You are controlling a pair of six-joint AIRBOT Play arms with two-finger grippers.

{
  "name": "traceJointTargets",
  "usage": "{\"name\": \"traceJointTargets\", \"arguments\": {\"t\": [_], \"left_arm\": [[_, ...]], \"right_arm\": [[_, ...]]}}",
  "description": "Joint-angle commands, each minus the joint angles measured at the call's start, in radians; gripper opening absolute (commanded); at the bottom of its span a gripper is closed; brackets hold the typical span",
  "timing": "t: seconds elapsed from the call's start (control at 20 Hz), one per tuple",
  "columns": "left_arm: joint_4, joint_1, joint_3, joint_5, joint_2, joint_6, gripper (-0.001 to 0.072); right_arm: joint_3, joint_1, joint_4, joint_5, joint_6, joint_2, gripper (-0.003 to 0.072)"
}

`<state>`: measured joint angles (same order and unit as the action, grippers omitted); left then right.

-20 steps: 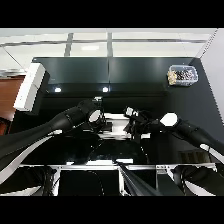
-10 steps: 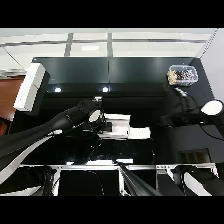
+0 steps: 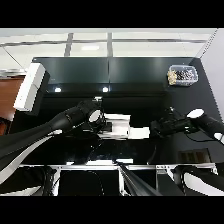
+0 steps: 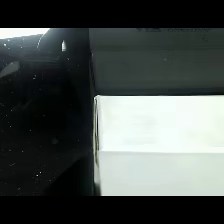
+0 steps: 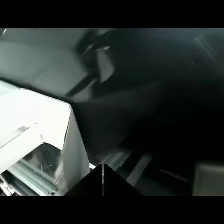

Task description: Fold the box and place the chain.

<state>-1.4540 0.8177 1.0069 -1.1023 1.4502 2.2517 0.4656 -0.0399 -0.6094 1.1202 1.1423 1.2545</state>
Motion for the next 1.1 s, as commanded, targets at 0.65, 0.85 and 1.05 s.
{"name": "traceJointTargets", "arguments": {"t": [0.65, 0.85, 1.05], "left_arm": [[0.000, 0.000, 0.000, -0.002, 0.001, 0.000, 0.0026], [0.000, 0.000, 0.000, -0.002, 0.001, 0.000, 0.0027], [0.000, 0.000, 0.000, -0.001, 0.001, 0.000, 0.0027]], "right_arm": [[0.171, 0.237, 0.182, 0.054, -0.148, 0.050, 0.0420], [0.273, 0.312, -0.019, 0.052, 0.068, 0.050, 0.0396], [0.349, 0.399, -0.150, 0.025, 0.239, 0.050, 0.0298]]}}
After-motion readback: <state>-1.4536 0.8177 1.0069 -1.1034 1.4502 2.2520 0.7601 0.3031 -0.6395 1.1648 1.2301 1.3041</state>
